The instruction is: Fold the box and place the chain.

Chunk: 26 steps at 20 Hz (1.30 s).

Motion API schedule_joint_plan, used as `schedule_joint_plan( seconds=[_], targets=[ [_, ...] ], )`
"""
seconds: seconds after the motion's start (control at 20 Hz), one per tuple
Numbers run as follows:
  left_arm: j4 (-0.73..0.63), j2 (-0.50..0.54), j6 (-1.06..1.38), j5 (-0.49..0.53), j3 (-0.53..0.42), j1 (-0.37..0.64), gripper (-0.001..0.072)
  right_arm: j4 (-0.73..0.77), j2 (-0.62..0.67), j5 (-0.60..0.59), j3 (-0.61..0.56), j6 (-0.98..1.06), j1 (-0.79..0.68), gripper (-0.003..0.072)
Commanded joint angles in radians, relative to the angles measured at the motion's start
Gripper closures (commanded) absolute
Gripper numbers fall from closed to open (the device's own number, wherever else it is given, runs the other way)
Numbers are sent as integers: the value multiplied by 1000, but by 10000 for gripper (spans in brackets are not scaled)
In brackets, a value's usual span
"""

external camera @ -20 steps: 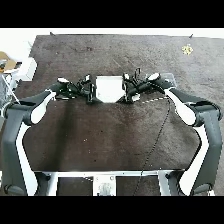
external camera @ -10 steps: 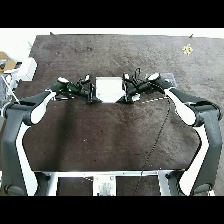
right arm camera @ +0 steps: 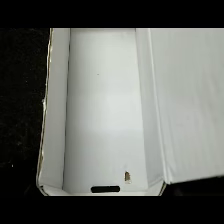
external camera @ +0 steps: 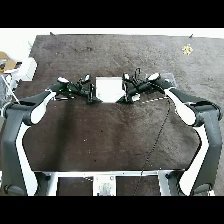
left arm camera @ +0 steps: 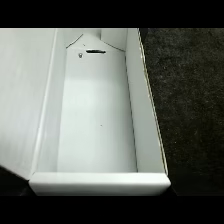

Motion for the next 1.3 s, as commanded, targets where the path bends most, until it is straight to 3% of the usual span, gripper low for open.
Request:
schedule_joint_plan(
  seconds=[0.0,0.95,1.0,1.05,1.25],
  targets=[
    [1,-1,0,1,0,0,364,0,0,0,1,0,0,270],
    [1,-1,0,1,0,0,364,0,0,10,1,1,1,269],
    [1,-1,0,1,0,0,364,0,1,15,1,1,1,245],
    [1,-1,0,1,0,0,364,2,3,12,2,0,0,1],
    [1,-1,0,1,0,0,364,-70,40,8,3,35,-1,1]
  ],
)
